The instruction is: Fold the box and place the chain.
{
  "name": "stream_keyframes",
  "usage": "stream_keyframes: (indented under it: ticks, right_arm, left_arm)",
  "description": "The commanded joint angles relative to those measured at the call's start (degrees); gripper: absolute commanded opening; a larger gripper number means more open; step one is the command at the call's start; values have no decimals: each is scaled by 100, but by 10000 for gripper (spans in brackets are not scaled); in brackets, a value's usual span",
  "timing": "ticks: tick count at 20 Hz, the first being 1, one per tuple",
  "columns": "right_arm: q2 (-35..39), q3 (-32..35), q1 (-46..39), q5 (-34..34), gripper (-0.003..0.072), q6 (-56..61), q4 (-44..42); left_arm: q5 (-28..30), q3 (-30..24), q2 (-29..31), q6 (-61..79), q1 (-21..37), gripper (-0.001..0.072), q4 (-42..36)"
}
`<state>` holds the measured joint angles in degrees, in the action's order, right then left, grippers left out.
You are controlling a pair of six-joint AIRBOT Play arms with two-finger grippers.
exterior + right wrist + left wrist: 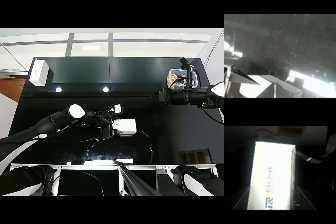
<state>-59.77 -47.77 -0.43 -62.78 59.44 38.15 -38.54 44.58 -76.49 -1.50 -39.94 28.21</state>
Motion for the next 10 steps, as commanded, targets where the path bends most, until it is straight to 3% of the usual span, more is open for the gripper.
stream_keyframes:
  ticks: [1,10]
  right_arm:
    - [2,2,0,0,34,4,2]
    - [2,2,0,-4,35,4,2]
  left_arm:
    - [-66,35,-52,2,-2,702,120]
    - [-289,361,-267,-7,-4,702,415]
